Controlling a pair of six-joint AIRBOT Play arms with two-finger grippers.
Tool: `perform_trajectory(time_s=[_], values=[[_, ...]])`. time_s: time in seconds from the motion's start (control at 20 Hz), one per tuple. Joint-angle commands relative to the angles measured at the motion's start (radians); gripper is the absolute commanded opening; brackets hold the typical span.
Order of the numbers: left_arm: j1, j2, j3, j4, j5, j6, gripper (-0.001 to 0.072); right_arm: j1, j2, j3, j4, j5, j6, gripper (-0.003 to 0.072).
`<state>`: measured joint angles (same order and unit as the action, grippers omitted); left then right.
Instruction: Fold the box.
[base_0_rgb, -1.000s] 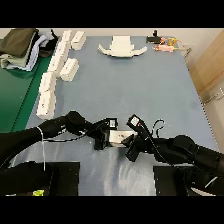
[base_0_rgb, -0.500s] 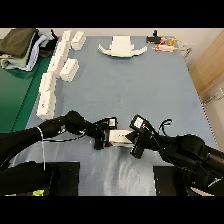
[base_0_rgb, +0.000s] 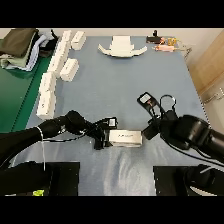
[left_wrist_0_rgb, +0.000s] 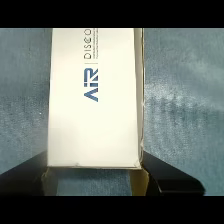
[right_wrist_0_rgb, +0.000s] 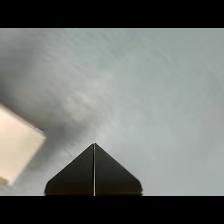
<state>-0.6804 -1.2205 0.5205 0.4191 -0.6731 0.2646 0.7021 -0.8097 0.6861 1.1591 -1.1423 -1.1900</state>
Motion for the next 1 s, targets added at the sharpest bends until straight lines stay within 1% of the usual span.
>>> perform_trajectory(time_s=[0.0,0.1,0.15,0.25,0.35,0.45,0.6,0.7,0.85,0.95], values=[[0.001,0.000,0.000,0.000,0.001,0.000,0.0463,-0.126,-0.157,0.137,0.085,-0.278,0.101,0.0004],[0.001,0.000,0.000,0.000,0.001,0.000,0.0463,-0.219,-0.247,0.193,0.203,-0.280,0.101,0.0004],[0.001,0.000,0.000,0.000,0.002,0.000,0.0463,-0.252,-0.283,0.216,0.234,-0.265,0.101,0.0004],[0.001,0.000,0.000,0.000,0.016,-0.001,0.0463,-0.278,-0.332,0.237,0.232,-0.234,0.101,0.0004],[0.011,0.001,0.000,0.000,0.052,-0.014,0.0463,-0.278,-0.353,0.238,0.225,-0.228,0.101,0.0004],[0.047,0.015,0.000,0.004,0.085,-0.099,0.0462,-0.278,-0.362,0.238,0.227,-0.228,0.101,0.0004],[0.166,0.081,0.000,0.054,0.088,-0.242,0.0463,-0.278,-0.362,0.238,0.226,-0.228,0.101,0.0004],[0.277,0.130,0.000,0.089,0.102,-0.323,0.0463,-0.278,-0.362,0.238,0.227,-0.229,0.101,0.0004],[0.470,0.168,0.000,0.150,0.214,-0.546,0.0463,-0.278,-0.362,0.238,0.227,-0.229,0.101,0.0004],[0.595,0.167,0.000,0.229,0.241,-0.637,0.0463,-0.278,-0.362,0.238,0.227,-0.229,0.101,0.0004]])
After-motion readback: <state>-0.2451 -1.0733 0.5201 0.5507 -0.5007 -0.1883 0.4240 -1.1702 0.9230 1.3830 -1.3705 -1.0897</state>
